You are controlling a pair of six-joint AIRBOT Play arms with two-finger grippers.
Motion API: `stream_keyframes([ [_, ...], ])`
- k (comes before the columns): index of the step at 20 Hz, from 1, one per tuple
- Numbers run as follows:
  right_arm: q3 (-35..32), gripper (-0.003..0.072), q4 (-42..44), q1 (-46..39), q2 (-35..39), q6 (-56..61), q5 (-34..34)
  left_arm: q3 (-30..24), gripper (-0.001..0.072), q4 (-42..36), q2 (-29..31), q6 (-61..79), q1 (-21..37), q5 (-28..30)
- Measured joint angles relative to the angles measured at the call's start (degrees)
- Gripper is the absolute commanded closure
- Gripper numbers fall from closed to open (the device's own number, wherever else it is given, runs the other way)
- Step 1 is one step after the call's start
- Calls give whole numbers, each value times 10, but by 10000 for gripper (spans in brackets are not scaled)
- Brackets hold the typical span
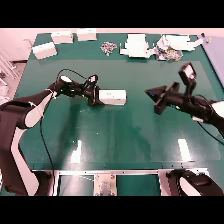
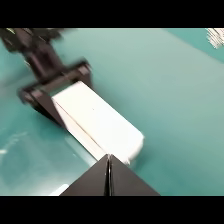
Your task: Fold the box and place the chain.
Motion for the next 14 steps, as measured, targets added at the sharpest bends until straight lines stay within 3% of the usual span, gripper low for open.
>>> stream_keyframes([
  [1,-17,676,-5,-15,14,5,0,0,214,-3,0,0,0,0],
  [2,-30,676,-6,-30,26,8,0,0,554,-7,0,0,0,2],
  [3,-39,677,-7,-41,34,11,0,0,691,-11,0,0,0,5],
  [8,-60,676,-16,-70,52,18,3,3,696,-18,15,-19,2,19],
  [14,-64,676,-21,-76,57,25,3,4,698,16,86,-137,35,89],
])
